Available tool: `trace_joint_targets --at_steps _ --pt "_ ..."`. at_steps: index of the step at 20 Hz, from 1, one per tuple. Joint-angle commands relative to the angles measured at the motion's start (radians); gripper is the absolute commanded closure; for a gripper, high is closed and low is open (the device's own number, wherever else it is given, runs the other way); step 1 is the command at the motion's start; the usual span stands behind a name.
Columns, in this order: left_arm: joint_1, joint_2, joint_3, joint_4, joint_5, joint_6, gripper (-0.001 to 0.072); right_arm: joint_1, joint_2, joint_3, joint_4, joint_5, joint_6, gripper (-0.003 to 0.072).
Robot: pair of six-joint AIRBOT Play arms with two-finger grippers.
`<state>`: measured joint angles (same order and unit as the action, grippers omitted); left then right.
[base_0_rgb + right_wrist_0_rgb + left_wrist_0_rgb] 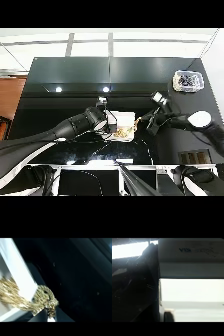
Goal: Fold the box and place the chain.
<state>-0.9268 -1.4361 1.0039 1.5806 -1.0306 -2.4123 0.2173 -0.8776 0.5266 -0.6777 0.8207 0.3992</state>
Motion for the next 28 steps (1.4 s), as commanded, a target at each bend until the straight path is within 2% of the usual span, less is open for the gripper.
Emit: trace_joint_targets --at_steps 1,5,8,13,20,23,26,28 --pt "0.0 0.0 0.0 0.0 0.0 0.0 0.068 -0.059 0.085 0.151 -0.027 0.283 0.183 0.0677" --pt "0.0 0.0 0.0 0.0 0.0 0.0 0.068 -0.06 0.11 0.319 0.053 0.441 0.253 0.0677" --pt "0.0 0.0 0.0 0.0 0.0 0.0 0.068 -0.06 0.11 0.408 0.126 0.458 0.256 0.0677" --pt "0.0 0.0 0.0 0.0 -0.001 0.0 0.068 -0.061 0.11 0.534 0.066 0.455 0.281 0.0677" --pt "0.0 0.0 0.0 -0.003 -0.001 0.0 0.068 -0.072 0.11 0.643 0.044 0.482 0.384 0.0677" --pt "0.0 0.0 0.0 -0.003 -0.001 0.0 0.068 -0.072 0.11 0.69 0.113 0.485 0.409 0.0677" --pt "0.0 0.0 0.0 -0.003 -0.001 0.0 0.068 -0.072 0.105 0.69 0.228 0.491 0.411 0.0677" --pt "0.0 0.0 0.0 -0.003 -0.001 0.0 0.068 -0.072 0.09 0.684 0.236 0.508 0.443 0.0677"
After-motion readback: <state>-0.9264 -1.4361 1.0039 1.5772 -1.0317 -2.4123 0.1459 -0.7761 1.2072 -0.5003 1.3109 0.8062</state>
